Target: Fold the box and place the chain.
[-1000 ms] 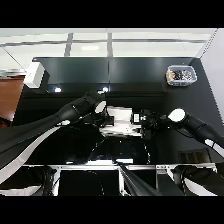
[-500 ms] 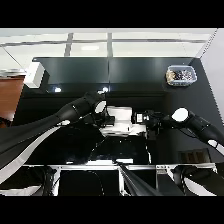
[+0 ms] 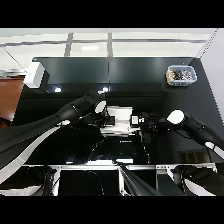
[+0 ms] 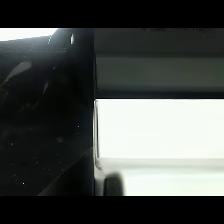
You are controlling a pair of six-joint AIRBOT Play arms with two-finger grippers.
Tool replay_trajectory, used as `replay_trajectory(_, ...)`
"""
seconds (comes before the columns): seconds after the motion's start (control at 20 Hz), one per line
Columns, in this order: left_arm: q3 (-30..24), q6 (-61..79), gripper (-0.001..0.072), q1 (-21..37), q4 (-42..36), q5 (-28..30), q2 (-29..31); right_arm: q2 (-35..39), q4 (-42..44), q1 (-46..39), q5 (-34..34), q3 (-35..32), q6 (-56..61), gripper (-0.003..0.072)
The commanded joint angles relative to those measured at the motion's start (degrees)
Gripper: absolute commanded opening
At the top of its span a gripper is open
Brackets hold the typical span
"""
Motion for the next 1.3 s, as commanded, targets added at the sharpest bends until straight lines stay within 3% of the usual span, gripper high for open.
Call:
replay_trajectory(0.0, 0.0, 0.0, 0.0031, 0.0, 0.0, 0.1, 0.0, 0.0, 1.0, 0.8, -3.5, 0.0, -0.3, 0.0243)
replay_trajectory(0.3, 0.0, 0.0, 0.0031, 0.0, -0.1, 0.2, 0.0, -0.1, 6.0, 0.8, -4.5, 0.0, -0.3, 0.0246)
replay_trajectory(0.4, 0.0, 0.0, 0.0031, 0.0, 0.0, 0.1, 0.0, -0.1, 6.0, 0.8, -4.5, 0.0, -0.3, 0.0324)
replay_trajectory(0.7, 0.0, 0.0, 0.0031, 0.0, 0.0, 0.1, 0.0, -2.6, 11.7, 2.4, -5.2, 0.0, -0.5, 0.0321)
replay_trajectory(1.05, 0.0, 0.0, 0.0031, 0.0, 0.0, 0.1, 0.0, -2.9, 12.3, 2.7, -5.8, 0.0, -0.5, 0.0305)
replay_trajectory(1.15, 0.0, 0.0, 0.0031, 0.0, 0.0, 0.2, 0.0, -3.1, 12.3, 2.7, -5.8, 0.0, -0.5, 0.0390)
replay_trajectory(1.25, 0.0, 0.0, 0.0031, 0.0, 0.0, 0.2, 0.0, -3.4, 12.3, 2.7, -5.9, 0.0, -0.5, 0.0391)
